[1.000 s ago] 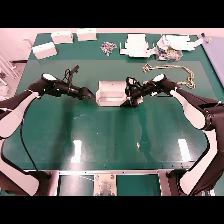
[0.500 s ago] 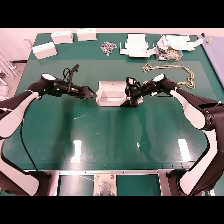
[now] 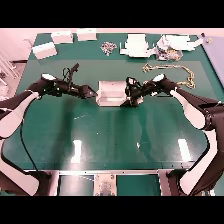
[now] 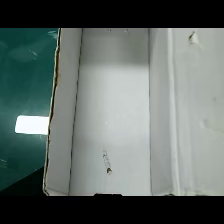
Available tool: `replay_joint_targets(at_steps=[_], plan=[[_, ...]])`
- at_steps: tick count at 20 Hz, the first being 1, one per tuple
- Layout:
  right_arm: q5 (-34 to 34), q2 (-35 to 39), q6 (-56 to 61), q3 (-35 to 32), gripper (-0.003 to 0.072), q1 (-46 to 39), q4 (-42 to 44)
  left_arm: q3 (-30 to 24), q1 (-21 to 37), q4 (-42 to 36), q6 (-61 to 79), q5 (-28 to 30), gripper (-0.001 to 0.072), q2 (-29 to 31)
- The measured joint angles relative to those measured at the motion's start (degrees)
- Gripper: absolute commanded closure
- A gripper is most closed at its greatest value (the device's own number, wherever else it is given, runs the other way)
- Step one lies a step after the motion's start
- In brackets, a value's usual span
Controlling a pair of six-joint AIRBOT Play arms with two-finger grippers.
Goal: Fold the box and place the chain.
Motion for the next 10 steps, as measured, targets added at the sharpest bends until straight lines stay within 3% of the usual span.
replay_joint_targets(at_steps=[10], plan=[[0.0, 0.0, 0.0, 0.0, 0.0179, 0.0, 0.0, 0.0, -0.1, 2.1, -0.6, 0.9, 0.0402, 0.0]])
